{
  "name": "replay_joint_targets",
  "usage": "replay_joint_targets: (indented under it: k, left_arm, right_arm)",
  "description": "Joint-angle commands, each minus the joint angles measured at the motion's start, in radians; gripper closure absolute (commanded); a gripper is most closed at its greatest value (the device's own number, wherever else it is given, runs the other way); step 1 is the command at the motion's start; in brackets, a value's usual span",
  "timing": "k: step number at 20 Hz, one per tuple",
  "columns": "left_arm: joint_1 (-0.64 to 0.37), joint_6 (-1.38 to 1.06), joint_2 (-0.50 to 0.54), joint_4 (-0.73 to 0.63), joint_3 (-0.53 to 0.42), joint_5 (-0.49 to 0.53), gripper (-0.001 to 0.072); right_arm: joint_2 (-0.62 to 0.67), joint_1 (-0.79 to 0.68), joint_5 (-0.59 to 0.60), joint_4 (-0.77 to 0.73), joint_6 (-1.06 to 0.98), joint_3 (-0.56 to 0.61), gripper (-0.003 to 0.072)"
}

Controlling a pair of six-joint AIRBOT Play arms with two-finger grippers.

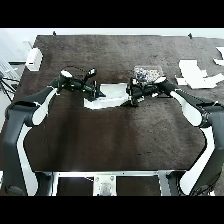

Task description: Fold the box and place the chain.

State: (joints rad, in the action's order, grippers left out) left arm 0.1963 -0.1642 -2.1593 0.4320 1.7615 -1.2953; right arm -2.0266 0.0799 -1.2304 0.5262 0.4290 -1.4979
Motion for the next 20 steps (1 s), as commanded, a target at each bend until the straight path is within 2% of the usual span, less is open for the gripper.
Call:
replay_joint_targets:
  k: [1, 8, 10, 20]
  left_arm:
    - [-0.001, -0.001, 0.000, 0.002, 0.001, -0.002, 0.0689]
    - [-0.001, -0.001, 0.000, 0.002, 0.001, -0.002, 0.0688]
    - [-0.001, -0.001, 0.000, 0.002, 0.001, -0.002, 0.0688]
    - [-0.001, -0.001, 0.000, 0.002, 0.001, -0.002, 0.0688]
  right_arm:
    - [-0.003, -0.004, -0.014, -0.006, 0.005, -0.002, 0.0065]
    - [-0.003, -0.003, -0.029, -0.006, 0.043, -0.002, 0.0072]
    - [-0.003, 0.000, -0.039, -0.005, 0.047, -0.002, 0.0119]
    - [-0.012, 0.000, -0.111, 0.005, 0.045, -0.021, 0.0105]
